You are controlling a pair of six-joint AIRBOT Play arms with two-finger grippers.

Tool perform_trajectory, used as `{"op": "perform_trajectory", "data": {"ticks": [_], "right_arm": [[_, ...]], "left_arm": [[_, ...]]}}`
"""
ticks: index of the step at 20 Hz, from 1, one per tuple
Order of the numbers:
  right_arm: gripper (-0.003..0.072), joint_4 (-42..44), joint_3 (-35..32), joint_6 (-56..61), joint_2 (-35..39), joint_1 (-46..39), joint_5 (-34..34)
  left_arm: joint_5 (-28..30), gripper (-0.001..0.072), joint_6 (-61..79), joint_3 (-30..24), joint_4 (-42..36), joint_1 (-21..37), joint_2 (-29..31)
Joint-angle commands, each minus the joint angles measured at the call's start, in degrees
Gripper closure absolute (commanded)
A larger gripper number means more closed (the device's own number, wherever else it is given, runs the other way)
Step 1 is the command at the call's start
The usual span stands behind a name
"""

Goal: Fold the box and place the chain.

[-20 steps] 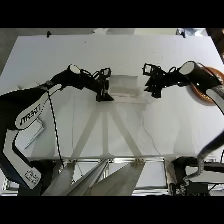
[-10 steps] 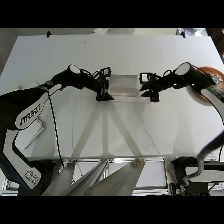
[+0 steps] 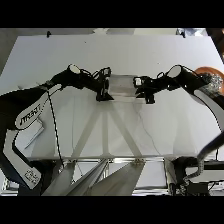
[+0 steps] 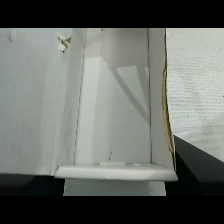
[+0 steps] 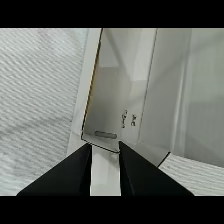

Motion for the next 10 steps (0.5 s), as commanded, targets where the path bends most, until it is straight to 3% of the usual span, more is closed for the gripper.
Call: {"op": "perform_trajectory", "data": {"ticks": [1,5,8,10], "right_arm": [[0.0537,0.2,0.0,0.0,-0.1,0.1,-2.1],[0.0502,-1.3,0.0,0.8,1.1,0.1,-1.3],[0.0372,-1.7,0.0,2.2,4.7,-0.1,0.6],[0.0368,-2.5,0.0,2.6,7.4,-0.8,2.8]], "left_arm": [[0.0,0.0491,0.0,0.0,0.0,0.0,0.0],[0.0,0.0491,0.0,0.0,0.0,0.0,0.0],[0.0,0.0491,0.0,0.0,0.0,0.0,0.0],[0.0,0.0491,0.0,0.0,0.0,0.0,0.0]]}}
